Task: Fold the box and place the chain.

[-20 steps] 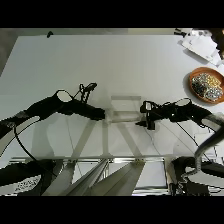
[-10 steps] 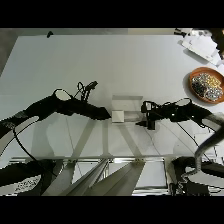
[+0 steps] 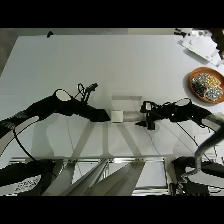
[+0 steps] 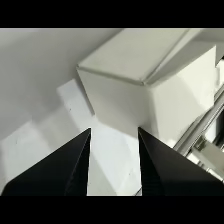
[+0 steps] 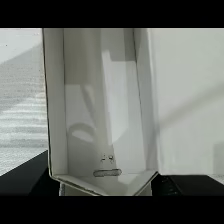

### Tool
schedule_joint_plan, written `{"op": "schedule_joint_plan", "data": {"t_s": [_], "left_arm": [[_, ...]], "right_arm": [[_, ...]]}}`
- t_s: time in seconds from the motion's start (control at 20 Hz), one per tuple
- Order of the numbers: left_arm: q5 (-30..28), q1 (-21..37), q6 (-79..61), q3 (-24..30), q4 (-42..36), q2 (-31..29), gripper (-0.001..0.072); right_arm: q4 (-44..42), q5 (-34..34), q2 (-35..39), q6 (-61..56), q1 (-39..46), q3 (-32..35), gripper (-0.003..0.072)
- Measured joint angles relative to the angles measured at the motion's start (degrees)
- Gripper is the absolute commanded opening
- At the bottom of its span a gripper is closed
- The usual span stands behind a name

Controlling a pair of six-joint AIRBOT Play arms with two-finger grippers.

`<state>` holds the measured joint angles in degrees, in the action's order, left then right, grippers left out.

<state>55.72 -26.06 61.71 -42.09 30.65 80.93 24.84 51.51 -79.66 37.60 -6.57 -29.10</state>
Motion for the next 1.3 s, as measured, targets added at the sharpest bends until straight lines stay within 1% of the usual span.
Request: {"op": "schedule_joint_plan", "data": {"t_s": [0.1, 0.15, 0.3, 0.35, 0.95, 1.05, 1.3], "left_arm": [[-0.44, 0.33, 1.79, 0.00, 2.23, -0.92, 0.0325], [-0.74, 0.59, 2.47, 0.00, 2.89, -1.68, 0.0348], [-1.25, 0.98, 3.48, 0.00, 4.09, -3.56, 0.0363], [-1.29, 0.81, 3.72, 0.00, 4.22, -3.87, 0.0412], [-8.35, -4.74, 4.85, -0.22, 1.75, -4.63, 0.0417], [-9.09, -5.18, 6.88, -0.61, 3.41, -4.63, 0.0417], [-8.83, -7.39, 15.76, -3.78, 12.81, -4.57, 0.0417]], "right_arm": [[-0.02, 0.02, 0.00, -0.02, 0.00, 0.00, 0.0298], [-0.02, 0.04, 0.00, 0.00, 0.00, 0.00, 0.0298], [-0.02, 0.17, -0.02, 0.07, 0.00, 0.00, 0.0298], [0.00, 0.17, -0.02, 0.11, 0.00, 0.00, 0.0298], [0.00, 0.26, -0.02, 0.17, 0.00, 0.00, 0.0298], [0.00, 0.26, -0.02, 0.17, 0.00, 0.00, 0.0298], [0.02, 0.26, -0.02, 0.17, 0.00, 0.00, 0.0298]]}}
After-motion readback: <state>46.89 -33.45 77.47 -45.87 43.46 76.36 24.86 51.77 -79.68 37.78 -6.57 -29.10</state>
